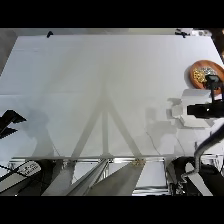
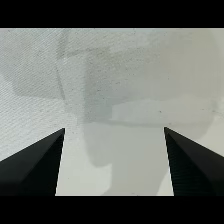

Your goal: Fold the box and place the chain.

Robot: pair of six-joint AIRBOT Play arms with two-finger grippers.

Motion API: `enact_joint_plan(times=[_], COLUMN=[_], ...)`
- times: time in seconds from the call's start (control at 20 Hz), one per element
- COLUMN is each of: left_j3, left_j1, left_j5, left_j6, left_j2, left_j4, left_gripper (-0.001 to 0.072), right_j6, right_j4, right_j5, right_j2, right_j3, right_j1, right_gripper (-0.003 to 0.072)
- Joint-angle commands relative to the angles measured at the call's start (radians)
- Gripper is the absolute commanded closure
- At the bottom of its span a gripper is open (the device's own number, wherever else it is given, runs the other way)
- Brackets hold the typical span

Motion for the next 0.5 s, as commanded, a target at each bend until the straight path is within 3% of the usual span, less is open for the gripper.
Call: enact_joint_plan(times=[0.0,0.15,0.25,0.3,0.4,0.45], left_j3=[0.0,0.0,0.0,0.0,0.0,0.0], left_j1=[0.0,0.0,0.0,0.0,0.0,0.0], left_j5=[0.0,0.0,0.0,-0.001,0.0,0.0], left_j6=[0.0,0.0,0.0,0.0,0.0,0.0], left_j2=[0.0,0.0,0.0,0.0,0.0,0.0], left_j4=[0.0,0.0,0.0,0.0,0.0,0.0], left_gripper=[0.001,0.001,0.001,0.001,0.001,0.001], right_j6=[-0.031,-0.065,-0.117,-0.116,-0.123,-0.124], right_j4=[-0.171,-0.227,-0.224,-0.224,-0.249,-0.287], right_j5=[0.06,0.097,0.049,0.016,-0.007,-0.021], right_j2=[-0.018,-0.099,-0.188,-0.232,-0.327,-0.369], right_j3=[0.148,0.211,0.219,0.22,0.22,0.22], right_j1=[-0.001,-0.061,-0.159,-0.199,-0.261,-0.282], right_gripper=[0.0677,0.0679,0.0677,0.0631,0.0206,0.0194])
